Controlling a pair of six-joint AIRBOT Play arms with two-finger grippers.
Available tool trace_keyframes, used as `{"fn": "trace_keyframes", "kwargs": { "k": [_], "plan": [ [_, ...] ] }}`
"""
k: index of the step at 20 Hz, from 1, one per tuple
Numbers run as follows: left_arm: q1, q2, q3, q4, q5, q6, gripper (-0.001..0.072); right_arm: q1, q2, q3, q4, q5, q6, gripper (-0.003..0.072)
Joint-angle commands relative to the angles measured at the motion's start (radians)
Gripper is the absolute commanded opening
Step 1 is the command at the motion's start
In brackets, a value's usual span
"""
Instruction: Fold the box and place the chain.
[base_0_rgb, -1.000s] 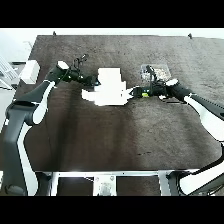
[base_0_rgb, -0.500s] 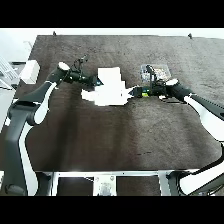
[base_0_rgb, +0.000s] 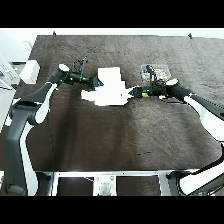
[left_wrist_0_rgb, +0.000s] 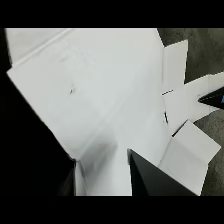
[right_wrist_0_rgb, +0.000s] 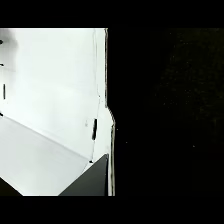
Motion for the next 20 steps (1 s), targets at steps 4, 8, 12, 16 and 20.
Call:
{"fn": "trace_keyframes", "kwargs": {
  "k": [4, 8, 12, 16, 20],
  "plan": [
    [0.000, -0.001, 0.000, -0.062, -0.022, 0.078, 0.0236, 0.001, 0.001, -0.001, 0.000, 0.008, -0.001, 0.0008],
    [0.000, -0.001, 0.000, -0.118, -0.050, 0.163, 0.0109, -0.006, 0.001, -0.001, -0.003, 0.027, -0.002, 0.0335],
    [0.000, -0.001, 0.000, -0.139, -0.112, 0.287, 0.0022, -0.075, 0.044, -0.010, 0.000, 0.087, -0.035, 0.0456],
    [0.000, -0.001, -0.002, -0.191, -0.149, 0.506, 0.0019, -0.187, 0.135, -0.017, 0.000, 0.087, -0.034, 0.0456],
    [0.000, -0.001, -0.008, -0.250, -0.178, 0.742, 0.0016, -0.252, 0.166, -0.019, 0.000, 0.100, -0.034, 0.0455]
  ]
}}
